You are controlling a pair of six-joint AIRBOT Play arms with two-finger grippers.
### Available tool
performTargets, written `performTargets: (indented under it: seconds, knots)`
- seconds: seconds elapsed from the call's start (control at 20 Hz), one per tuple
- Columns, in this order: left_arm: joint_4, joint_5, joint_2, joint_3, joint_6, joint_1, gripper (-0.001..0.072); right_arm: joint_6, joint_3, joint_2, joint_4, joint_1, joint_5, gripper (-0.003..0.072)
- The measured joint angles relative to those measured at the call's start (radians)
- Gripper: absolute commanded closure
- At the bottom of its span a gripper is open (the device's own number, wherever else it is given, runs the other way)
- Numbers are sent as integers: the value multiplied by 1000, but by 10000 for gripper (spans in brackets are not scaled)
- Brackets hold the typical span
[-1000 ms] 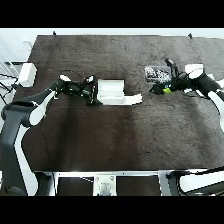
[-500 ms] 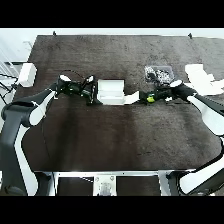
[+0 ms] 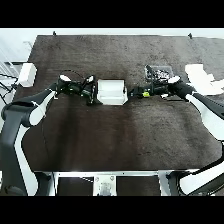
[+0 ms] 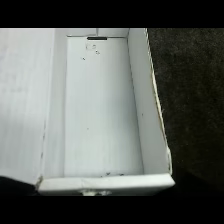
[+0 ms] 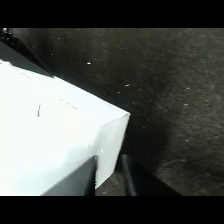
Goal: Fold the box and place the chain.
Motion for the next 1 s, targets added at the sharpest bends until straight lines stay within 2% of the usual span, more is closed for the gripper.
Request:
performTargets:
  seconds: [0.05,0.2,0.4,0.7,1.0]
  knots:
    - [0,0,0,0,0,0,182,0,1,3,3,3,0,375]
    - [0,0,0,0,0,0,182,-1,6,9,8,13,7,373]
    - [0,0,0,0,0,0,182,13,22,11,12,27,12,311]
    - [0,0,0,0,0,0,182,35,31,11,-4,52,14,284]
    - [0,0,0,0,0,0,182,138,63,11,-99,88,9,284]
